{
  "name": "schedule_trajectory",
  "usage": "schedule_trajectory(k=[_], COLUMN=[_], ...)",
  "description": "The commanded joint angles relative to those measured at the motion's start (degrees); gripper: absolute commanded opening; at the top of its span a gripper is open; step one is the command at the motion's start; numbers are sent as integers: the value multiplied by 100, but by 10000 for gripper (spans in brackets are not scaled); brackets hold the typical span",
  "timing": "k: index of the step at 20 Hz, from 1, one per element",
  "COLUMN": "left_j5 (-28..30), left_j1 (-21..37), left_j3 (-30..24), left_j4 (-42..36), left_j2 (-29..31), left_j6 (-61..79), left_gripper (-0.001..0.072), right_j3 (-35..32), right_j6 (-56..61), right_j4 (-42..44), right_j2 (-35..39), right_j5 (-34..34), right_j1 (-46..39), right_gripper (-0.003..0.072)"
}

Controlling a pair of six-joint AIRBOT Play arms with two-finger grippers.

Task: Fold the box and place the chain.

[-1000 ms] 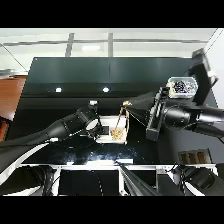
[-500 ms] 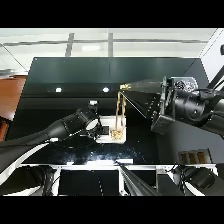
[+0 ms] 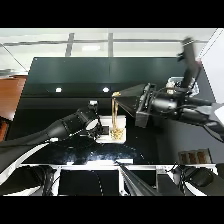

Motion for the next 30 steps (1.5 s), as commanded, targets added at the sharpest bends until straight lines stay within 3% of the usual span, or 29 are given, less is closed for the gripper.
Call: schedule_trajectory(k=[1, 3, 11, 13, 15, 18, 24, 27, 28, 29, 30], left_j5=[4, 2, 13, 11, 7, -13, 24, 59, 22, -72, -201], left_j1=[-2, -2, -2, 0, 0, 2, 4, 4, 4, 2, 0], left_j3=[-2, -2, -2, -2, -2, -2, -2, 0, 0, 20, 61], left_j4=[0, 0, 2, 0, 0, 0, 2, 0, -2, -2, -2], left_j2=[0, 0, 0, 0, 0, 2, 13, 15, 33, 72, 131], left_j6=[0, 2, 2, 0, 2, 2, 0, 0, 4, 46, 155], left_gripper=[31, 31, 31, 31, 31, 31, 31, 37, 143, 362, 528], right_j3=[-192, -415, -1110, -1108, -1106, -1104, -1106, -1106, -1106, -1106, -1106], right_j6=[835, 1202, 1349, 1438, 1458, 1460, 1628, 1714, 1718, 1766, 1805], right_j4=[-1486, -1941, -1628, -1587, -1637, -1659, -1698, -1698, -1698, -1698, -1698], right_j2=[-173, -177, -330, -361, -354, -254, -175, -175, -175, -175, -175], right_j5=[144, 317, 109, 98, 175, 741, 3047, 3368, 3362, 3359, 3375], right_j1=[2, 4, 343, 337, 236, -389, -2105, -2337, -2341, -2341, -2341], right_gripper=[22, 23, 32, 391, 605, 612, 613, 613, 612, 612, 612])
